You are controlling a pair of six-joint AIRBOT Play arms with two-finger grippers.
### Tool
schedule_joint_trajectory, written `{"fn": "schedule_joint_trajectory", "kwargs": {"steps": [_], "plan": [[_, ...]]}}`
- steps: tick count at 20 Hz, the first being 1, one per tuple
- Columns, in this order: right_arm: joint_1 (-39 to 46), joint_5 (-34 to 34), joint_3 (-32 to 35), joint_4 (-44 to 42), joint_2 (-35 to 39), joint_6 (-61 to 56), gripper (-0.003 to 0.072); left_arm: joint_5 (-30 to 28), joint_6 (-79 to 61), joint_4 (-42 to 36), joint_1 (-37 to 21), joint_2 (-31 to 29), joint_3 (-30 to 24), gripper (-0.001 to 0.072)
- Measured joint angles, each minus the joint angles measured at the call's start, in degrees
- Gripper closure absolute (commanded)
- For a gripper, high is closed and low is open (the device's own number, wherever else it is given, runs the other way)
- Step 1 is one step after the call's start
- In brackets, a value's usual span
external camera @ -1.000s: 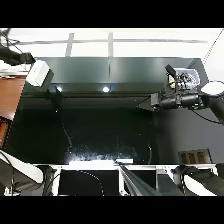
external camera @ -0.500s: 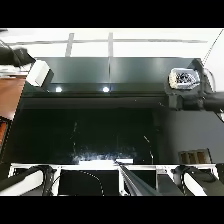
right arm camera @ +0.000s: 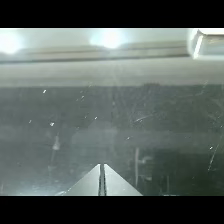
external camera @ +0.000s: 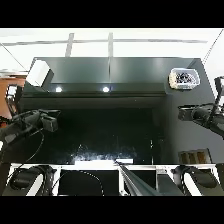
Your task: Fold the box and place the chain.
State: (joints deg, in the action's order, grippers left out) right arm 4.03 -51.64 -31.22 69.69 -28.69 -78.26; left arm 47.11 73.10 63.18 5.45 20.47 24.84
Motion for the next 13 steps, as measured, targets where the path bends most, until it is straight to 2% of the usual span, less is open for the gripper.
{"fn": "schedule_joint_trajectory", "kwargs": {"steps": [5,13], "plan": [[0.0,0.96,0.63,0.92,0.59,-0.42,0.0649,0.04,0.44,2.67,0.55,-3.98,-2.27,0.068],[0.0,1.31,0.74,1.22,0.72,-0.59,0.0648,0.02,0.63,3.37,0.63,-4.9,-2.8,0.068]]}}
